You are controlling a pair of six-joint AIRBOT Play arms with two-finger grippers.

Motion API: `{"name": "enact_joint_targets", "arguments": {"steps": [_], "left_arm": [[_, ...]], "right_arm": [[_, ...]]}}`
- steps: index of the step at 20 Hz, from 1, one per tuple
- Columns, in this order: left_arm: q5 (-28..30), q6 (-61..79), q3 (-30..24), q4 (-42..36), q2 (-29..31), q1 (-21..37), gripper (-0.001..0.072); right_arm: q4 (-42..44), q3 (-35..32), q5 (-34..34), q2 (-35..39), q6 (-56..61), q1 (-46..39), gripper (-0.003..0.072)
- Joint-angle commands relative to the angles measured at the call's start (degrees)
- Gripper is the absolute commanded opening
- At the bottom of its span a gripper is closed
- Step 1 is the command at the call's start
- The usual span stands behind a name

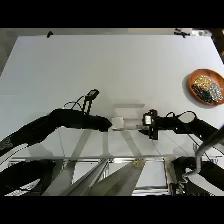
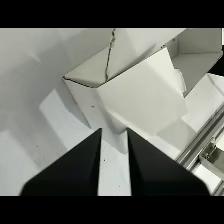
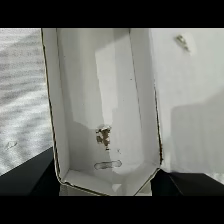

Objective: Fold the box and place the chain.

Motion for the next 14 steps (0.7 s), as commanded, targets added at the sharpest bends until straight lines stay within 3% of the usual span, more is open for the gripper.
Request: {"name": "enact_joint_targets", "arguments": {"steps": [1,5,11,14], "left_arm": [[-0.6,0.0,0.2,-0.3,0.0,-0.7,0.0305],[-1.4,0.0,0.2,-0.3,-0.3,-0.8,0.0357],[-0.7,-0.3,2.8,-0.5,-2.6,-1.9,0.0358],[4.1,-3.2,7.3,0.7,-6.8,-1.9,0.0519]], "right_arm": [[0.0,0.0,0.0,0.0,0.0,0.0,0.0415],[0.0,0.0,0.0,0.0,0.0,0.0,0.0415],[0.0,0.0,0.0,0.0,0.0,0.0,0.0415],[0.0,0.0,0.0,0.0,0.0,0.0,0.0415]]}}
